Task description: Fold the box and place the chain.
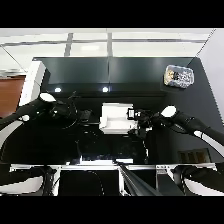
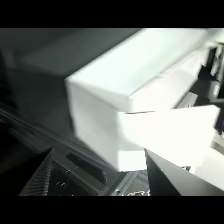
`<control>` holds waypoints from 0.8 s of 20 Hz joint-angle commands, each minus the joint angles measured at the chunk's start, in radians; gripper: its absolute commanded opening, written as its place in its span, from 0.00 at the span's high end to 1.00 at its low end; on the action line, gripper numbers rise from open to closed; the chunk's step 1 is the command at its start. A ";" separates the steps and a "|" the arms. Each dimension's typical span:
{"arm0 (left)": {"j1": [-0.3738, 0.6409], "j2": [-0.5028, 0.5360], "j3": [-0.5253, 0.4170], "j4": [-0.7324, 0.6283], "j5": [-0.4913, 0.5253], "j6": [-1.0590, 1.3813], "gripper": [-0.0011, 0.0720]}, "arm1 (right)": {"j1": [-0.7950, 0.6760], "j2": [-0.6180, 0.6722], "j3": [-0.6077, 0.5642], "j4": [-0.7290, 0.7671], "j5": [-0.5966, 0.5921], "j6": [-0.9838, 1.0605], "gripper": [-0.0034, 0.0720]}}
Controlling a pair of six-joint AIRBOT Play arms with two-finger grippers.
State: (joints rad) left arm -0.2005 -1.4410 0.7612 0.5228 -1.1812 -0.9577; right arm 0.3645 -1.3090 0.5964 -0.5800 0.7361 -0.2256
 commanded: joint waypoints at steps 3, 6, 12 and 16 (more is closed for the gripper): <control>-0.114 -0.001 0.110 0.156 0.036 -0.219 0.13 | 0.001 0.000 0.000 0.000 0.000 0.000 0.66; -0.170 -0.001 0.156 0.179 0.040 -0.291 0.23 | 0.001 0.000 0.000 0.000 0.000 0.000 0.66; -0.280 -0.001 0.240 0.423 0.041 -0.573 0.32 | 0.001 0.000 0.000 0.000 0.000 0.000 0.66; -0.355 -0.001 0.273 0.528 0.068 -0.698 0.32 | 0.001 0.000 0.000 0.000 0.000 0.000 0.66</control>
